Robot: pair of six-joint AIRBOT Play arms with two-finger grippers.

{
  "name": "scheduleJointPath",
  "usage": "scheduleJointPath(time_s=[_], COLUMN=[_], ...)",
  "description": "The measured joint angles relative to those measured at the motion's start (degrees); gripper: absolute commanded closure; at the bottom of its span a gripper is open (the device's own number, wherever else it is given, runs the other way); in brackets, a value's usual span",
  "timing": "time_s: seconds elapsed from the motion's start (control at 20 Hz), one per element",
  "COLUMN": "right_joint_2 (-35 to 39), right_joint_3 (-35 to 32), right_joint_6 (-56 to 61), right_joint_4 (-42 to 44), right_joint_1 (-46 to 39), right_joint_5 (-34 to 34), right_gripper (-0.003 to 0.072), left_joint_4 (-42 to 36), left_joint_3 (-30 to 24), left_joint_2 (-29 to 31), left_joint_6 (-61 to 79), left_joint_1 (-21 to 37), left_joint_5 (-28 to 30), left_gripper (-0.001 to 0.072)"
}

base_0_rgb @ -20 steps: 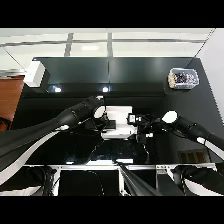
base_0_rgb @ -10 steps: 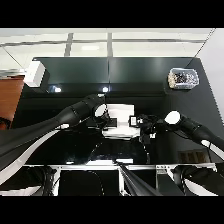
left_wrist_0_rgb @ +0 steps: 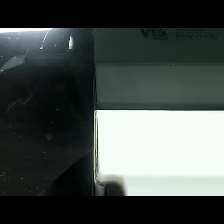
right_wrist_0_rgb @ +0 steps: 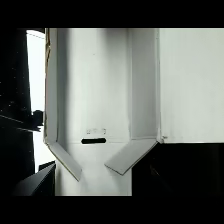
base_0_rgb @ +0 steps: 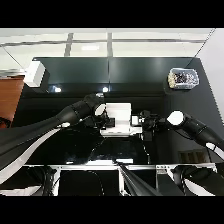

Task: Fold the box and place the chain.

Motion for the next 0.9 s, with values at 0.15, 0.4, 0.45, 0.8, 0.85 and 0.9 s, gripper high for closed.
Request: scheduleJointPath(time_s=[0.15, 0.4, 0.45, 0.8, 0.85, 0.9], right_joint_2=[0.1, -0.3, -0.4, -0.6, -0.6, -0.6], right_joint_3=[0.0, 0.0, 0.0, 0.0, 0.0, 0.0], right_joint_6=[-0.9, -3.7, -3.8, -4.3, -4.3, -4.2], right_joint_4=[1.0, 5.7, 6.7, 10.7, 10.9, 11.0], right_joint_1=[0.0, 0.0, 0.0, 0.3, 0.3, 0.3], right_joint_5=[-1.4, -0.8, -0.8, -0.2, -0.2, -0.2], right_gripper=[0.0130, 0.0482, 0.0485, 0.0484, 0.0484, 0.0448], left_joint_4=[0.0, 0.0, 0.0, 0.1, 0.1, 0.1], left_joint_3=[0.0, 0.0, 0.0, 0.0, 0.0, 0.0], left_joint_2=[-0.1, -0.1, -0.1, -0.1, -0.1, -0.1], left_joint_6=[0.2, 0.6, 0.6, 0.8, 0.8, 0.8], left_joint_1=[0.0, 0.0, 0.0, 0.0, 0.0, 0.0], left_joint_5=[-0.3, -0.7, -0.7, -1.1, -1.1, -1.1], left_gripper=[0.0686, 0.0686, 0.0686, 0.0685, 0.0686, 0.0686])
